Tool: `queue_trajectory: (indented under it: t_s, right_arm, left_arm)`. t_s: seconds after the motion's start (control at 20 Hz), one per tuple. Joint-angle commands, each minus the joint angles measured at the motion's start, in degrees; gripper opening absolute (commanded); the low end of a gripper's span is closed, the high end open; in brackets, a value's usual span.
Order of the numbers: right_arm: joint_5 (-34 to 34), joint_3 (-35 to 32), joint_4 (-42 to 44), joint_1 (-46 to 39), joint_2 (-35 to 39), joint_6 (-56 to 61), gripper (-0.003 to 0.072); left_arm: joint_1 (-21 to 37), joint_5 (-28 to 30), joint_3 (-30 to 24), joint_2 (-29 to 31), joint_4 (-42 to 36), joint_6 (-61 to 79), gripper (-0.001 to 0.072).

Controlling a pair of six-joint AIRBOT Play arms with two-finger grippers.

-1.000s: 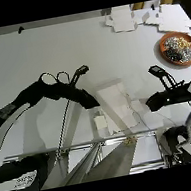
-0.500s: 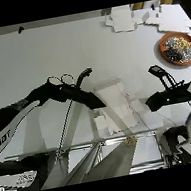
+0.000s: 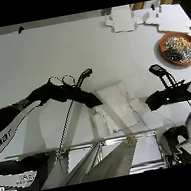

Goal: Fold the box and place the chain.

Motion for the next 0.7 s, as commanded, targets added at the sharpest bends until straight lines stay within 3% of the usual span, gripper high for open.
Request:
queue_trajectory:
  t_s: [0.0, 0.05, 0.15, 0.25, 0.45, 0.55, 0.65]
  right_arm:
    - [0.0, 0.0, 0.2, 0.0, 0.0, 0.0, 0.0013]
    - [0.0, 0.0, 0.5, 0.0, 0.2, 0.0, 0.0043]
    - [-0.6, 1.5, 1.5, 0.0, 0.7, -0.3, 0.0238]
    - [-0.9, 4.5, 1.7, 0.0, 0.9, -0.3, 0.0315]
    - [-1.0, 11.0, 1.7, 0.0, 1.1, -0.3, 0.0320]
    - [-1.1, 12.3, 1.7, 0.0, 1.1, -0.2, 0.0320]
    - [-1.2, 12.4, 1.6, 0.0, 1.0, -0.2, 0.0319]
  left_arm:
    - [0.0, 0.2, 0.0, 0.6, -0.1, 9.6, 0.0003]
    - [0.0, 0.2, 0.0, 1.3, -0.3, 13.4, 0.0003]
    - [0.0, 2.1, 0.0, 3.8, -0.3, 24.1, 0.0003]
    - [0.0, 6.5, 0.0, 7.5, -0.2, 29.0, 0.0005]
    - [-0.6, 8.1, 0.0, 11.5, 8.0, 30.4, 0.0003]
    - [-2.1, 8.0, 0.0, 11.5, 14.6, 29.0, 0.0003]
    - [-3.7, 8.8, 0.0, 11.5, 16.2, 28.8, 0.0005]
